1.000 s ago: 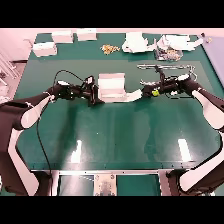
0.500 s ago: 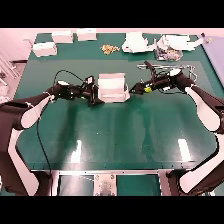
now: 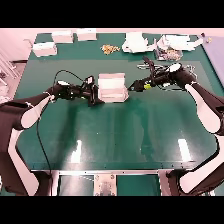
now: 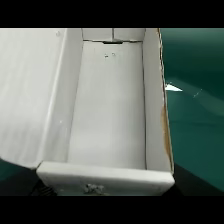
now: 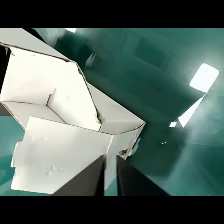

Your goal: Fold the box and place the chain.

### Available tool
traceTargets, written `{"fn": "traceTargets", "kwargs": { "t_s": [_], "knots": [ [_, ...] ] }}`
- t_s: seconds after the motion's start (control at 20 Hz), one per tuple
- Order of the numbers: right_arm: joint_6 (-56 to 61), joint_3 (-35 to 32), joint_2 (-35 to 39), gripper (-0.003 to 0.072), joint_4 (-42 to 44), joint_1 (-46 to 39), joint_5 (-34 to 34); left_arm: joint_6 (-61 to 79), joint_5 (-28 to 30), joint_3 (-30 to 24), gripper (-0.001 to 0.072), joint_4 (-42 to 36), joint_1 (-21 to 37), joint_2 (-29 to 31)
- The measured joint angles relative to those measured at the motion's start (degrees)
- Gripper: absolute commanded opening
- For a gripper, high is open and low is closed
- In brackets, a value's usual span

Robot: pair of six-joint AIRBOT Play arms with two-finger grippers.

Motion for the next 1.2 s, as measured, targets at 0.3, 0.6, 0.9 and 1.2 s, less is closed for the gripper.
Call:
{"fn": "traceTargets", "kwargs": {
  "t_s": [0.3,0.6,0.9,1.2],
  "knots": [
    [0.07,0.04,0.04,0.0385,-0.44,0.74,0.33,0.0,0.0,0.0,0.029,-0.04,0.0,0.0],
    [0.09,0.04,-0.09,0.0381,-0.44,2.12,0.61,0.0,0.0,0.0,0.029,-0.07,0.0,0.0],
    [0.94,0.04,-0.13,0.038,-0.52,2.58,-0.35,0.0,0.0,0.0,0.029,-0.09,0.0,0.0],
    [2.56,0.04,-0.13,0.0377,-0.81,3.61,-1.22,-0.02,0.0,0.0,0.029,-0.09,0.0,0.0]
  ]
}}
